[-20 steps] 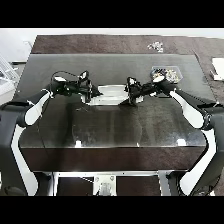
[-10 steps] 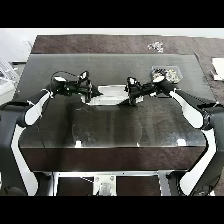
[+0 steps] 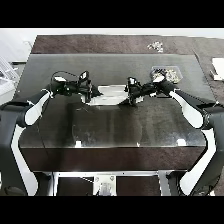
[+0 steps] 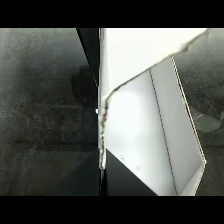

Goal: Fold the box and place the chain.

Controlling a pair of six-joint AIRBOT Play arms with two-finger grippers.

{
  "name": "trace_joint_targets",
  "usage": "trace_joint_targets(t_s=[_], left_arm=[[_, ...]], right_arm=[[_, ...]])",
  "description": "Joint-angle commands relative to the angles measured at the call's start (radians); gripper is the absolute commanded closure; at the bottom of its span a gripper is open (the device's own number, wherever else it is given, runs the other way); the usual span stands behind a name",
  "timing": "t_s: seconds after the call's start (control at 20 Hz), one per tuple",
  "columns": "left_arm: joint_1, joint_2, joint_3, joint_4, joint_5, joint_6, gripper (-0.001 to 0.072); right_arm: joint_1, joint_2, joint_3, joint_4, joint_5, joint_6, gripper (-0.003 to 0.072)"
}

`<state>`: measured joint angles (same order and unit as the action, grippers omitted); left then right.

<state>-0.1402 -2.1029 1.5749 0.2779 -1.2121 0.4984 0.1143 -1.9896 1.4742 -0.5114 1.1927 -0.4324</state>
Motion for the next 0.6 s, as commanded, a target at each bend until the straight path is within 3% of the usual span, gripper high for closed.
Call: trace_joint_targets(t_s=[0.0, 0.55], left_arm=[[0.001, 0.000, 0.000, 0.001, 0.002, 0.000, 0.0688], [0.001, 0.000, 0.000, 0.003, 0.005, 0.000, 0.0688]], right_arm=[[0.001, -0.002, 0.000, -0.002, -0.002, 0.002, 0.0123], [-0.006, -0.017, 0.000, 0.039, 0.013, -0.041, 0.0124]])
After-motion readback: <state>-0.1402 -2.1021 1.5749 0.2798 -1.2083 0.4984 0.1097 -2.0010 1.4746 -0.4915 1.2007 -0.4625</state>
